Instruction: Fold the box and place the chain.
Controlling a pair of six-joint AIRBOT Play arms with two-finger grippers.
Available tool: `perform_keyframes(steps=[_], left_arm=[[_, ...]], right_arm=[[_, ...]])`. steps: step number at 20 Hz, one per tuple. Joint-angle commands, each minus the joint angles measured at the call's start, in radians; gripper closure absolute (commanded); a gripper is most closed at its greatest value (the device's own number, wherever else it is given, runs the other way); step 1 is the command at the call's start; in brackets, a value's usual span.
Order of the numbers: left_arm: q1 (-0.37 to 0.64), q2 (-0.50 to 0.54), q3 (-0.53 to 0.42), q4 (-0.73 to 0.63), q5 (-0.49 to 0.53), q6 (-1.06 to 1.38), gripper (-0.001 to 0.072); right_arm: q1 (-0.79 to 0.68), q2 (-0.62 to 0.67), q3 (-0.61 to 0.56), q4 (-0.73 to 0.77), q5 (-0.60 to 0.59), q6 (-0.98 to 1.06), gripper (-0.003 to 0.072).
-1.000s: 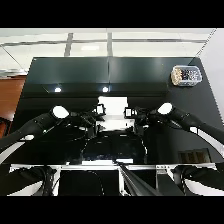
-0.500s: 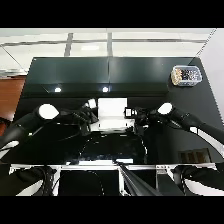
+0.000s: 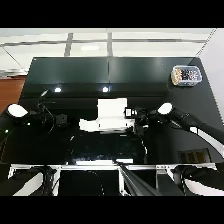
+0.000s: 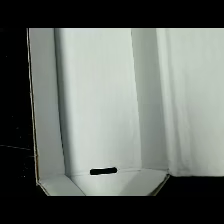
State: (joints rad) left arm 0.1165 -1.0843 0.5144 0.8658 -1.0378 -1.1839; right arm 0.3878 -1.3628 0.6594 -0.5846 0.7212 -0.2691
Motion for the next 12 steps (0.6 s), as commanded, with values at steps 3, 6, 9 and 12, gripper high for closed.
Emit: perform_keyframes(steps=[3, 6, 9, 12], left_arm=[[0.025, -0.203, -0.037, -0.28, -0.048, 0.061, 0.0684], [-0.107, -0.262, 0.001, -0.279, 0.018, 0.062, 0.0684], [-0.198, -0.305, 0.058, -0.28, 0.023, 0.063, 0.0683], [-0.218, -0.327, 0.107, -0.282, -0.03, 0.114, 0.0679]], right_arm=[[0.001, -0.001, 0.0, 0.0, 0.0, 0.0, 0.0461], [0.001, -0.001, 0.0, 0.0, 0.0, 0.0, 0.0461], [0.002, -0.001, 0.0, 0.0, 0.0, 0.0, 0.0461], [0.003, -0.001, 0.0, 0.0, 0.0, 0.0, 0.0462]])
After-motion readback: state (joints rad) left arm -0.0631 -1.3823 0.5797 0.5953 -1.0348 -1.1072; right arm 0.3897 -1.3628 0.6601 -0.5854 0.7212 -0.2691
